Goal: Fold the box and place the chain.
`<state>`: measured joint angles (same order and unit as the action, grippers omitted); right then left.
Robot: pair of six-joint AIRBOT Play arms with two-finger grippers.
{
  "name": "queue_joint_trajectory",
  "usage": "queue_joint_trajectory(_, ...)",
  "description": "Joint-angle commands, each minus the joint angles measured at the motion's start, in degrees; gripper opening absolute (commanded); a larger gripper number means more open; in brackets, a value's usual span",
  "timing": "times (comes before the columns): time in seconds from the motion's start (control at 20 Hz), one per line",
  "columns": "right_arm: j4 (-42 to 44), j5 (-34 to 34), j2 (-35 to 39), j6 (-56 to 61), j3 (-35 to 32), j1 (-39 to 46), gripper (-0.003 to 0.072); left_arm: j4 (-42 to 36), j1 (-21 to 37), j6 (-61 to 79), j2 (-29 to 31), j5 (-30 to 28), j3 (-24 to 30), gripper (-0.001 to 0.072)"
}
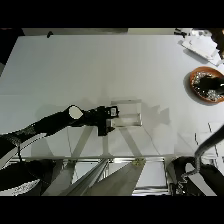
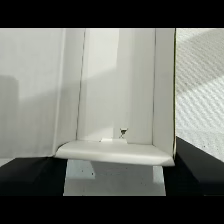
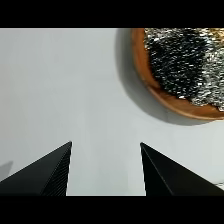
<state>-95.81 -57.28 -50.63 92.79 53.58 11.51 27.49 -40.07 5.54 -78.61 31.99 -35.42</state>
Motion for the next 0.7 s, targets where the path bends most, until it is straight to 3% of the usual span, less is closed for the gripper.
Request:
queue_joint_trajectory(0.0, 9.60, 5.97, -9.88, -10.86, 5.64, 17.62, 0.0458, 0.00, -0.02, 0.00, 0.00, 0.00, 0.00, 0.0354)
queue_joint_trajectory(0.3, 12.79, -1.70, -35.56, -13.92, 21.62, 19.69, 0.0457, 0.02, -0.02, 0.00, 0.00, -0.02, 0.00, 0.0354)
queue_joint_trajectory(0.65, 16.94, -0.20, -47.34, -19.85, 25.11, 16.28, 0.0408, 0.02, -0.02, 0.00, 0.00, -0.02, 0.00, 0.0354)
